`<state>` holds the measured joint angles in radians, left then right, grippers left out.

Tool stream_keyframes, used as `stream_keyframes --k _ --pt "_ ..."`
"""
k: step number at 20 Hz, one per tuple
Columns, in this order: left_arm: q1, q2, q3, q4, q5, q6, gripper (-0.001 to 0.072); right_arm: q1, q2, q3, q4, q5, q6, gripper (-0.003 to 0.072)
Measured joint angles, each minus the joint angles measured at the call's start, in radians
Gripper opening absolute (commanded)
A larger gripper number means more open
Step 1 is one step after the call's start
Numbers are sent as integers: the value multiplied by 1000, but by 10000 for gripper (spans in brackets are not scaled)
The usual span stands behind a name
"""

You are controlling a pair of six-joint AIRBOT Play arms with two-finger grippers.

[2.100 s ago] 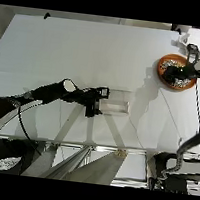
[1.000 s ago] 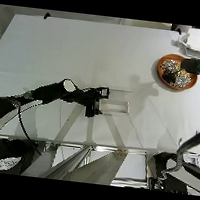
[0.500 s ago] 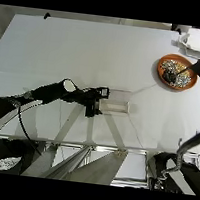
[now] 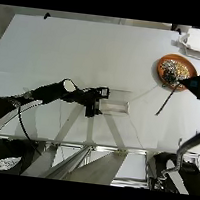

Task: Fold the box and place the chain.

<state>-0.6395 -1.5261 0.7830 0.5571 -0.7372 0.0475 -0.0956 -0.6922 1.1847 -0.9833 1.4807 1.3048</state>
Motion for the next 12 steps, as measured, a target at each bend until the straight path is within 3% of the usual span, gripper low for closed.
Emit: stream_keyframes --k 7,12 --pt "0 0 0 0 0 0 412 326 3 -136 -16 -176 63 14" --pt "0 0 0 0 0 0 412 465 -41 -232 -62 -285 103 14"
